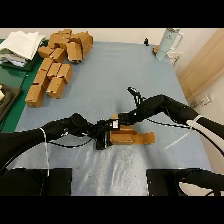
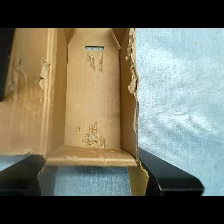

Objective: Fold the box.

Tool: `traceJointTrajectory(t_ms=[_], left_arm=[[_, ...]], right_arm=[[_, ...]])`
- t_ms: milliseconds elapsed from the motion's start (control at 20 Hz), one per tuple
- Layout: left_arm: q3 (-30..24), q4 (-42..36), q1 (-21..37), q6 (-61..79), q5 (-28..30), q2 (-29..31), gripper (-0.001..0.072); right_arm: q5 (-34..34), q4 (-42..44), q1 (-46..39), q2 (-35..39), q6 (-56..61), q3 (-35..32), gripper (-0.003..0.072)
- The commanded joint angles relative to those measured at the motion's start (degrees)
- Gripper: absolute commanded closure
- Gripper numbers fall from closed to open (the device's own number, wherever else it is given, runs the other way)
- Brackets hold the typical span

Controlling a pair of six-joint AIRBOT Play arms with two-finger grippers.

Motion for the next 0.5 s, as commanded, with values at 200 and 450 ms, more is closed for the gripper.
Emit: traceJointTrajectory(t_ms=[200, 450], left_arm=[[0.0, 0.0, 0.0, 0.0, 0.0, 0.0, 0.0112], [0.0, 0.0, 0.0, 0.0, 0.0, 0.0, 0.0112]], right_arm=[[1.4, -0.2, 0.1, -2.8, -3.3, -1.1, 0.0681], [1.7, 0.3, 0.1, -2.4, -5.0, -2.7, 0.0681]])
